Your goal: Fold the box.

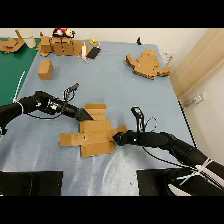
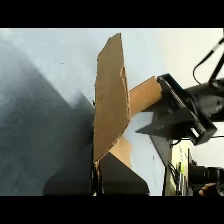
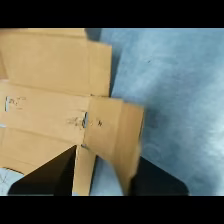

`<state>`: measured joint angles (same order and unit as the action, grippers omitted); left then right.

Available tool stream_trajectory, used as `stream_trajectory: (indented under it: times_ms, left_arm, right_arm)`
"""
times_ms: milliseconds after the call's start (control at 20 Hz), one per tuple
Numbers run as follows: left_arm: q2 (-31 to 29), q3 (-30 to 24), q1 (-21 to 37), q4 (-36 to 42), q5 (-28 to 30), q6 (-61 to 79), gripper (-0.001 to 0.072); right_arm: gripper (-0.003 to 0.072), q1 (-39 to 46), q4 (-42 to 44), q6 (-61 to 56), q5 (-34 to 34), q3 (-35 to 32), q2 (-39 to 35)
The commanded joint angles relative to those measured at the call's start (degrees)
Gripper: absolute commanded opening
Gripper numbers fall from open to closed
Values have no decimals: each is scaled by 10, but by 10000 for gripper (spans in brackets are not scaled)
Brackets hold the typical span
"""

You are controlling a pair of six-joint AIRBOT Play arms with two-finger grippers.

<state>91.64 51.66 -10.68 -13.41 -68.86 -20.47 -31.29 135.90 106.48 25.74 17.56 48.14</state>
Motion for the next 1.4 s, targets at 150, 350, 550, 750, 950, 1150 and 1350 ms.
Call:
stream_trajectory:
  times_ms: [150, 350, 550, 750, 950, 1150, 1350]
  left_arm:
    - [-20, 2, -28, 96, -8, 102, 14]
    - [-43, 2, -85, 94, 33, 182, 13]
    - [-86, -5, -122, 97, 54, 257, 12]
    - [-157, -63, -143, 119, 132, 367, 12]
    - [-170, -140, -143, 163, 149, 441, 13]
    - [-170, -181, -143, 160, 153, 462, 13]
    - [-170, -192, -143, 160, 153, 461, 13]
  right_arm:
    - [435, 91, -32, 0, 7, 86, -28]
    - [434, 174, -61, 0, 36, 155, -52]
    - [100, 191, -61, -15, 83, 169, -57]
    - [4, 190, -61, -29, 111, 166, -54]
    - [4, 190, -60, -33, 104, 166, -49]
    - [4, 190, -61, -36, 103, 166, -39]
    - [4, 190, -61, -36, 103, 166, -35]
